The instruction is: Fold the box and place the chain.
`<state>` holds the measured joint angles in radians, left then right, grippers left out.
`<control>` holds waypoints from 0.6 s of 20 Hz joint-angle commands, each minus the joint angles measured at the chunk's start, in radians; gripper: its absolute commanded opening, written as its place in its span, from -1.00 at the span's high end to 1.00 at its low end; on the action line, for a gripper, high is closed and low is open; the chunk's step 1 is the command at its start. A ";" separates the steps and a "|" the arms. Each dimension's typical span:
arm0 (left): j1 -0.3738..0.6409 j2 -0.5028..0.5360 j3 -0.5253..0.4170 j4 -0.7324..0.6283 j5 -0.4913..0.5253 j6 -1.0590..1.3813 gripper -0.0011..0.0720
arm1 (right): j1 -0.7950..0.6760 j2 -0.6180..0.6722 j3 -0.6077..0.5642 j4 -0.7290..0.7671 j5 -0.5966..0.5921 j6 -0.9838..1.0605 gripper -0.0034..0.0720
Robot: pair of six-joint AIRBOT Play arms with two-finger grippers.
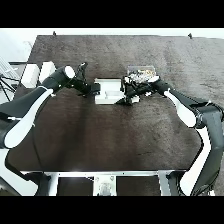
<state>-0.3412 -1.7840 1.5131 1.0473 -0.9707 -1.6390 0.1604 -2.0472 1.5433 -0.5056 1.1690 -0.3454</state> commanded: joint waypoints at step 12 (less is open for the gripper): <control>-0.063 -0.130 0.241 0.266 -0.270 -0.174 -0.13 | 0.000 0.000 0.000 0.000 0.000 0.000 -0.63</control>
<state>-0.3927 -1.8847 1.6863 1.2289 -1.1587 -1.7817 0.1604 -2.0472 1.5433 -0.5049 1.1694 -0.3473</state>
